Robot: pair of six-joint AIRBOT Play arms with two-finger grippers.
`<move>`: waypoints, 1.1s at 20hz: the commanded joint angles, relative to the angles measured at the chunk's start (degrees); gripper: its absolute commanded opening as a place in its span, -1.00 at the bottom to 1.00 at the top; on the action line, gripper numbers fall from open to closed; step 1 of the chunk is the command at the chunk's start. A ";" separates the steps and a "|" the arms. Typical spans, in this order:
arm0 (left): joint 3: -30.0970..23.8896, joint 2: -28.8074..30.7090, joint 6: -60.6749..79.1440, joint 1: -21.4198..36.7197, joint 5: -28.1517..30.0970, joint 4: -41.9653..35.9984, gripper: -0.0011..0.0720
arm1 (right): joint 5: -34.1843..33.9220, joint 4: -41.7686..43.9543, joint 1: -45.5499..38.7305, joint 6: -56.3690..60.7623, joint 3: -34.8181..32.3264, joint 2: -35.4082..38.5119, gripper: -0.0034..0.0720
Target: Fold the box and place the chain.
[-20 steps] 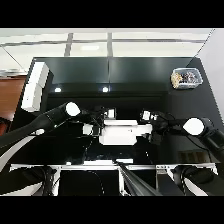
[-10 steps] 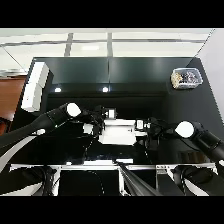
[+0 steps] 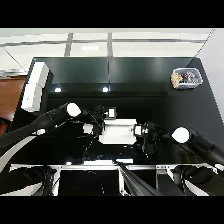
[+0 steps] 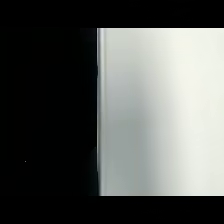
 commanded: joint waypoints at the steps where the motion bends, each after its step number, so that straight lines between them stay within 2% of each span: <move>1: 0.00 -0.02 -0.07 -0.04 0.00 -0.02 -0.91 | -5.77 3.34 4.81 -1.73 -0.52 -0.66 0.75; 2: 0.00 -0.02 -0.09 -0.04 0.00 -0.02 -0.91 | -7.72 3.78 5.77 -1.70 -0.44 -0.66 0.74; 5: 0.00 -0.02 -1.36 -0.04 -0.02 -0.02 -0.91 | -3.80 1.99 4.50 -1.73 2.43 -0.66 0.75; 13: 0.00 -0.02 -1.73 -0.04 -0.20 -0.04 -0.91 | -3.74 -0.74 0.68 -2.38 5.42 -0.66 0.75; 16: 0.00 -0.02 -1.73 -0.04 -0.22 -0.04 -0.91 | 0.11 -0.74 -3.56 -2.45 6.99 -0.66 0.75; 22: 0.00 -0.02 -1.75 -0.04 -1.03 -0.61 -0.91 | -0.37 1.16 -6.51 -5.64 7.45 -0.70 0.75</move>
